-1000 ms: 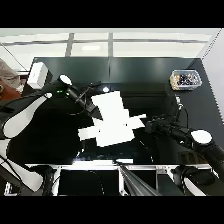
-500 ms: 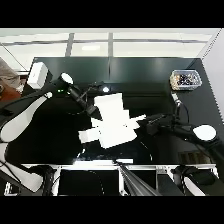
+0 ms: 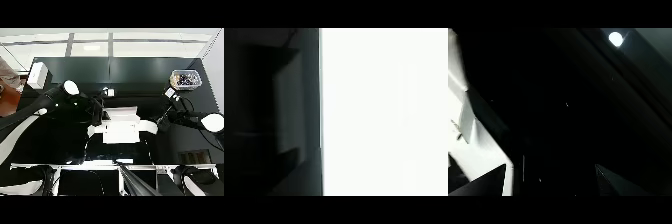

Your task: Fold the box and place the chain.

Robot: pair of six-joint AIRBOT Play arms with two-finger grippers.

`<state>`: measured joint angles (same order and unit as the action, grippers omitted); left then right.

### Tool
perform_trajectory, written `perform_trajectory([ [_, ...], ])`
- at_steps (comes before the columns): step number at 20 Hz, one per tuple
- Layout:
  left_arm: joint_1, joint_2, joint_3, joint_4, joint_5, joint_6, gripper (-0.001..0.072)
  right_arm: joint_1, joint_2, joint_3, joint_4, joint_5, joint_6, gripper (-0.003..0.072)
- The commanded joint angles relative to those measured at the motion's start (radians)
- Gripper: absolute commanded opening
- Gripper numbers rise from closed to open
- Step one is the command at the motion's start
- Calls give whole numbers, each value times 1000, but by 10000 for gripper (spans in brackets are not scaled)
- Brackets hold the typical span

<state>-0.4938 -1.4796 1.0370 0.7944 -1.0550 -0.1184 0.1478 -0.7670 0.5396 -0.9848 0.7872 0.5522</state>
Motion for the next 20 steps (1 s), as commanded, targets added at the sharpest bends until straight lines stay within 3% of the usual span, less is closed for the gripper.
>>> perform_trajectory([
  [1, -35, -20, -14, 37, 82, 150, 27, -2, -36, -19, 5, -4, -108, 599],
  [6, -23, -62, -14, 23, 83, 47, 27, -2, -36, -63, 34, 80, -315, 599],
  [9, -19, -62, -14, 23, 87, 37, 26, -2, -36, -89, 35, 117, -323, 599],
  [13, -19, -63, -14, 23, 108, 27, 27, 12, -36, -142, 77, 31, -327, 600],
  [20, -19, -63, -14, 24, 105, 6, 27, 206, -41, -147, 93, -44, -341, 599],
])
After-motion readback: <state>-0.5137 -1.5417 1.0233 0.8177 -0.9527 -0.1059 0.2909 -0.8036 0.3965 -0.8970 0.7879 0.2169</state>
